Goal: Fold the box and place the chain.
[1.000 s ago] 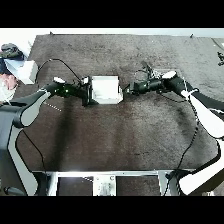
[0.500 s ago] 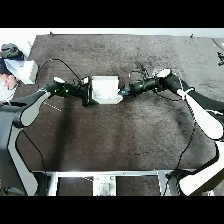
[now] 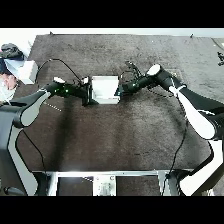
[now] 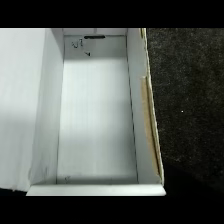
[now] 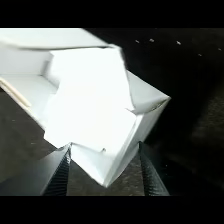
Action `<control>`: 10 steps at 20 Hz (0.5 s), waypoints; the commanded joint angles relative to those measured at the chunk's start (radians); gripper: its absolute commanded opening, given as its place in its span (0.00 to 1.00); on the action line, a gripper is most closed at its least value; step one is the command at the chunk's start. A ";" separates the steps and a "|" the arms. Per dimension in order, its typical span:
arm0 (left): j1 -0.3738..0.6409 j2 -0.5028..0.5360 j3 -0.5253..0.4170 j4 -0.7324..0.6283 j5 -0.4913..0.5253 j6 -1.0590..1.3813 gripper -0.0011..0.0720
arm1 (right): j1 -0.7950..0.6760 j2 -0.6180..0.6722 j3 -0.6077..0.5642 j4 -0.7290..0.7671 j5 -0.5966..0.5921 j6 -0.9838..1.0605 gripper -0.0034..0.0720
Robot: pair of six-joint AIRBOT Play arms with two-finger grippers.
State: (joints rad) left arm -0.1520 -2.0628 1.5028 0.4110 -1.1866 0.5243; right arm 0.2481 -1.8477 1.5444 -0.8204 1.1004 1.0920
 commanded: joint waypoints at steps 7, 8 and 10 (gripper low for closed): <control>0.000 0.000 0.000 0.000 0.000 0.000 0.59 | 0.077 -0.064 0.127 -0.237 0.005 0.179 0.69; 0.000 0.000 0.000 0.000 0.000 0.000 0.59 | 0.089 -0.066 0.138 -0.301 0.007 0.220 0.69; 0.000 -0.001 0.000 0.000 0.000 0.000 0.59 | 0.110 -0.076 0.164 -0.398 0.010 0.294 0.69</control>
